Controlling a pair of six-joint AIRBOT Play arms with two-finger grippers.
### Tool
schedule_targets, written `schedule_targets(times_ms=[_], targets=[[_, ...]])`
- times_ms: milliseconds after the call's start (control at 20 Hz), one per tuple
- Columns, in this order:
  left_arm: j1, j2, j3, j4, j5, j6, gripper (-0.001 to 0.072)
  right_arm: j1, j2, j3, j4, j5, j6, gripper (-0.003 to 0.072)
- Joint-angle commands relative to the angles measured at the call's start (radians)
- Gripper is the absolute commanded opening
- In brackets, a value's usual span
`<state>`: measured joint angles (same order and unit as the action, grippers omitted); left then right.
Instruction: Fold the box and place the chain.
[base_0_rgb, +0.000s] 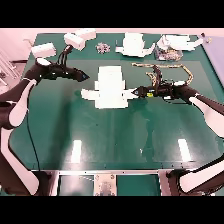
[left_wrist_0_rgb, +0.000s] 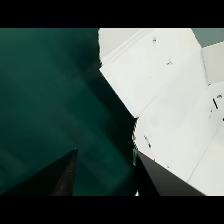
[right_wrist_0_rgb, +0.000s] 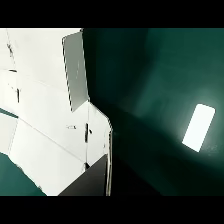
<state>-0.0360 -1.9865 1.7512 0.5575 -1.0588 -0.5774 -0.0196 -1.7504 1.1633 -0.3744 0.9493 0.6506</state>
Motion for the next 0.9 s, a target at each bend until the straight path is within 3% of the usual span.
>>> schedule_targets(times_ms=[0, 650, 850], targets=[[0.000, -0.071, 0.093, 0.001, -0.092, -0.044, 0.0418, 0.001, 0.000, 0.001, 0.000, 0.001, 0.000, 0.0002], [-0.076, -0.144, 0.107, -0.124, -0.080, 0.011, 0.0418, 0.001, 0.000, 0.001, 0.000, 0.000, 0.000, 0.0003], [-0.076, -0.177, 0.108, -0.140, -0.121, 0.021, 0.0419, 0.001, 0.000, 0.001, 0.000, 0.000, 0.000, 0.0003]])
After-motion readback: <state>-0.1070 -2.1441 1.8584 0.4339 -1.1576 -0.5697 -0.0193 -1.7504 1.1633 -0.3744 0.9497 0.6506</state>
